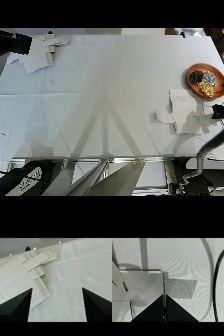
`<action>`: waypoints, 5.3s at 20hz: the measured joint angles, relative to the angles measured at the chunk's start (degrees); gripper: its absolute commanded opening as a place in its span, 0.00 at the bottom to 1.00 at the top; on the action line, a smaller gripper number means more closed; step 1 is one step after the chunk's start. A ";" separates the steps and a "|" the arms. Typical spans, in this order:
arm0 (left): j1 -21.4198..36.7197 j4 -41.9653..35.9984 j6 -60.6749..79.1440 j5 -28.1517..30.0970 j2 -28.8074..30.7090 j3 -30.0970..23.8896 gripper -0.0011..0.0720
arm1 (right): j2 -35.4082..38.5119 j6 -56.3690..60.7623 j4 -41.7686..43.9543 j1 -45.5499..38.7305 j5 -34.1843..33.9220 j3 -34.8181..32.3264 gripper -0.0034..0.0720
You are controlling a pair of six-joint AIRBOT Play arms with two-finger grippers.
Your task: Fold the box and place the chain.
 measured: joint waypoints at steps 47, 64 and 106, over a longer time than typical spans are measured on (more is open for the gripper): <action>0.00 0.00 0.00 0.00 0.00 0.00 0.96 | 15.91 -38.38 61.92 38.97 -32.52 -25.09 0.05; 0.00 0.02 0.00 0.00 0.00 0.00 0.96 | 15.87 -49.77 71.25 35.01 -40.09 -33.18 0.06; -9.68 -18.34 2.14 -9.18 -28.55 13.75 0.76 | 15.87 -49.94 71.47 35.01 -40.50 -33.42 0.06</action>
